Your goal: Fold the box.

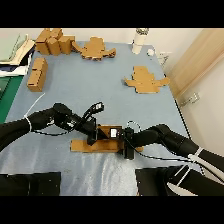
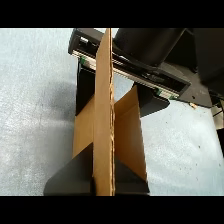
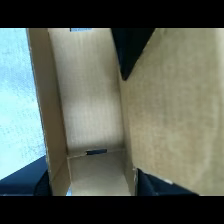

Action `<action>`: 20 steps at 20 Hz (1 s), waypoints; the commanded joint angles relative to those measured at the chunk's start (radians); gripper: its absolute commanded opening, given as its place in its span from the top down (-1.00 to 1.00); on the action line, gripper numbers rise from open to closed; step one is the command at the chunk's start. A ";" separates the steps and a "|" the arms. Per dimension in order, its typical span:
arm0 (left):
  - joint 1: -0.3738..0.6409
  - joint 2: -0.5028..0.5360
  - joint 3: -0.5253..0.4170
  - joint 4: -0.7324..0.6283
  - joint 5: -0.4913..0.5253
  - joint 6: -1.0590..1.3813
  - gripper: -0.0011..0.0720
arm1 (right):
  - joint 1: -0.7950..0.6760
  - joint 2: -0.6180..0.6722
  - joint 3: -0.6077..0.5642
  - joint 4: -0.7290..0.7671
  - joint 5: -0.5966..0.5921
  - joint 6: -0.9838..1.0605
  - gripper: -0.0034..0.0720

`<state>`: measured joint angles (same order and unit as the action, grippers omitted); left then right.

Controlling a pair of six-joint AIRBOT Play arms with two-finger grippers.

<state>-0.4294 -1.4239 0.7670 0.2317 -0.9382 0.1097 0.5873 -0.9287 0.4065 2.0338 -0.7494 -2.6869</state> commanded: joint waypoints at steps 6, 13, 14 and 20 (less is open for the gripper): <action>0.003 0.001 0.001 0.020 0.007 -0.097 -0.39 | 0.001 -0.001 -0.001 0.000 -0.001 0.000 -0.44; 0.109 0.140 0.001 0.243 -0.025 -0.428 -0.85 | 0.001 0.000 -0.001 0.000 -0.001 0.000 -0.44; 0.129 0.168 0.001 0.301 -0.064 -0.519 -0.85 | 0.001 -0.001 -0.001 0.000 0.000 0.000 -0.44; 0.099 0.208 0.000 0.406 -0.373 -0.869 0.93 | 0.001 -0.001 -0.001 0.000 -0.001 0.000 -0.44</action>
